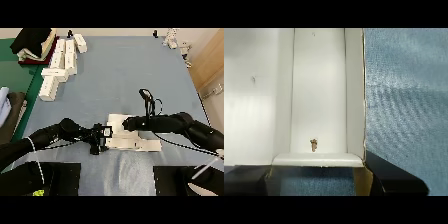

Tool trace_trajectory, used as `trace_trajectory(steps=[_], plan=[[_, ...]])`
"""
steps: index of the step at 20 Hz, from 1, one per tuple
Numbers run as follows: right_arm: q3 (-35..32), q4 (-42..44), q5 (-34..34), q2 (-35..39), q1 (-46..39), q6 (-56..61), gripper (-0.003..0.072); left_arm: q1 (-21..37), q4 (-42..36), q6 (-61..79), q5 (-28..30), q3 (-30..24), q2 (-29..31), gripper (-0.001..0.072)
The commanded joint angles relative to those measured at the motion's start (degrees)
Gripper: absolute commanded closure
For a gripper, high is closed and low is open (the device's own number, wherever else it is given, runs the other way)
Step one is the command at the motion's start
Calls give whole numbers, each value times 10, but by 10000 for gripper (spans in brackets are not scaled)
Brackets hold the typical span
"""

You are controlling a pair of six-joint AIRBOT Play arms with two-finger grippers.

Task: Fold the box.

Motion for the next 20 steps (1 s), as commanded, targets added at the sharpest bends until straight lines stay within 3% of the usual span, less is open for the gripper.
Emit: trace_trajectory(steps=[1, 6, 7, 8, 9, 10, 11, 13, 17, 20], plan=[[19, -93, -108, 88, 0, 0, 565, 0, 0, 0, 0, 0, 0, 300], [-10, -95, -290, 195, 7, -148, 564, 0, 0, 0, 0, 0, 0, 300], [-24, -91, -314, 210, 11, -172, 513, 0, 0, 0, 0, 0, 0, 300], [-38, -96, -330, 224, 15, -195, 311, 0, 0, 0, 0, 0, 0, 301], [-50, -104, -335, 233, 17, -227, 201, 0, 0, 0, 0, 0, 0, 300], [-62, -125, -334, 238, 18, -264, 121, 0, 0, 0, 0, 0, 0, 301], [-70, -156, -331, 237, 17, -291, 95, 0, 0, 0, 0, 0, 0, 300], [-91, -199, -285, 229, 17, -343, 95, 0, 0, 0, 0, 0, 0, 301], [-135, -204, -155, 207, 17, -491, 95, 0, 0, 0, 0, 0, 0, 300], [-139, -185, -125, 190, 18, -505, 103, 0, 0, 0, 0, 0, 0, 300]])
